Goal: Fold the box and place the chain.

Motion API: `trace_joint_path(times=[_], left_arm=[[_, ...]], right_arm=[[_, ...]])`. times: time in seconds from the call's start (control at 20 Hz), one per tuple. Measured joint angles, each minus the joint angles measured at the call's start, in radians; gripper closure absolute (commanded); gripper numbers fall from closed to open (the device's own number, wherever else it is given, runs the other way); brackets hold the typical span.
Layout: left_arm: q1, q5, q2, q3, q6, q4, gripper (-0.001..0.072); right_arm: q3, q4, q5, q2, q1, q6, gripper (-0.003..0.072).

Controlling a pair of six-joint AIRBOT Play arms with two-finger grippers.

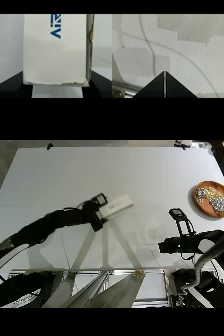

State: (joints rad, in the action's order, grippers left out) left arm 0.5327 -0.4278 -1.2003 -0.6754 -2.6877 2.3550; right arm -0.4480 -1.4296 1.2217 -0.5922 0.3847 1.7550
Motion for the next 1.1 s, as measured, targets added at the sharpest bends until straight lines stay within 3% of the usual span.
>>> trace_joint_path(times=[0.2,0.55,0.7,0.9,0.95,1.1], left_arm=[[-0.252,-0.011,0.033,0.0,0.19,-0.121,0.0707],[-0.726,-0.13,0.049,0.0,0.549,-0.489,0.0708],[-0.839,-0.226,0.048,0.0,0.609,-0.58,0.0707],[-0.893,-0.339,0.022,0.0,0.642,-0.634,0.0698],[-0.898,-0.364,0.01,0.0,0.644,-0.642,0.0641],[-0.908,-0.425,-0.018,0.0,0.65,-0.657,0.0175]], right_arm=[[0.0,-0.002,-0.005,0.0,0.0,0.002,0.0672],[0.0,-0.001,-0.035,0.0,0.0,0.002,0.0672],[0.0,0.0,-0.068,0.0,0.0,0.002,0.0672],[0.0,0.0,-0.095,0.0,0.0,0.0,0.0672],[0.0,0.0,-0.098,0.0,0.0,0.0,0.0671],[0.0,0.0,-0.103,0.0,0.0,-0.001,0.0671]])
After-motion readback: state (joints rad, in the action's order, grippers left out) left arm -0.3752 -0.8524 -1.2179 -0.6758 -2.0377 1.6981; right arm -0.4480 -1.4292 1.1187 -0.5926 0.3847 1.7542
